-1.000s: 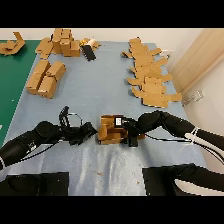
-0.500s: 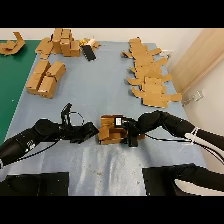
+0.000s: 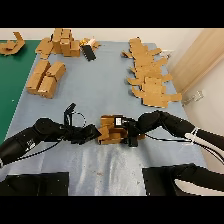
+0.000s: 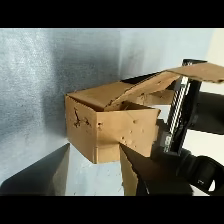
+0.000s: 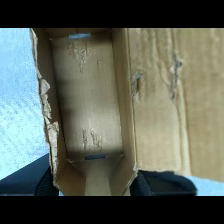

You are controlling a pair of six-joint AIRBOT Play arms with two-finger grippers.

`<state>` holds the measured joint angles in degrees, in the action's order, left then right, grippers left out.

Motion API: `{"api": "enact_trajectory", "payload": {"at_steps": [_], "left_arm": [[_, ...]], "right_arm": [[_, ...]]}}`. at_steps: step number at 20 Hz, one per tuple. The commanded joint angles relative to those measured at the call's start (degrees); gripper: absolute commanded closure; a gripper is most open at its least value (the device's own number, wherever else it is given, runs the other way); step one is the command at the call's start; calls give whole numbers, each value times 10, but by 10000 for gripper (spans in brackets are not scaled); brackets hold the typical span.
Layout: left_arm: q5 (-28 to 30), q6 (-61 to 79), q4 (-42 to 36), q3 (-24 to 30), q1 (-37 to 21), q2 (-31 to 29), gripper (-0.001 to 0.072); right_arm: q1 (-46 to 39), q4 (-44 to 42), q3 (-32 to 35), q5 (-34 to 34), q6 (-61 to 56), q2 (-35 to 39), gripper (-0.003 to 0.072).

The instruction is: Fold the box.

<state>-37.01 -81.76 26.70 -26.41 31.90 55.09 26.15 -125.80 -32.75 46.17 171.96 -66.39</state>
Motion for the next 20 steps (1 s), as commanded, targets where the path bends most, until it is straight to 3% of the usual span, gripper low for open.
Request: {"api": "enact_trajectory", "payload": {"at_steps": [1,11,13,16,20], "left_arm": [[25,3,-2,-1,9,0,240],[66,-56,19,-17,21,1,240],[68,-132,107,-40,43,10,240],[23,-309,308,-85,95,45,240],[-1,-356,391,-161,150,101,240]], "right_arm": [[0,0,0,0,0,0,253],[0,0,0,4,0,0,253],[0,0,0,3,0,0,253],[0,0,0,3,0,0,253],[0,0,0,3,0,0,253]]}}
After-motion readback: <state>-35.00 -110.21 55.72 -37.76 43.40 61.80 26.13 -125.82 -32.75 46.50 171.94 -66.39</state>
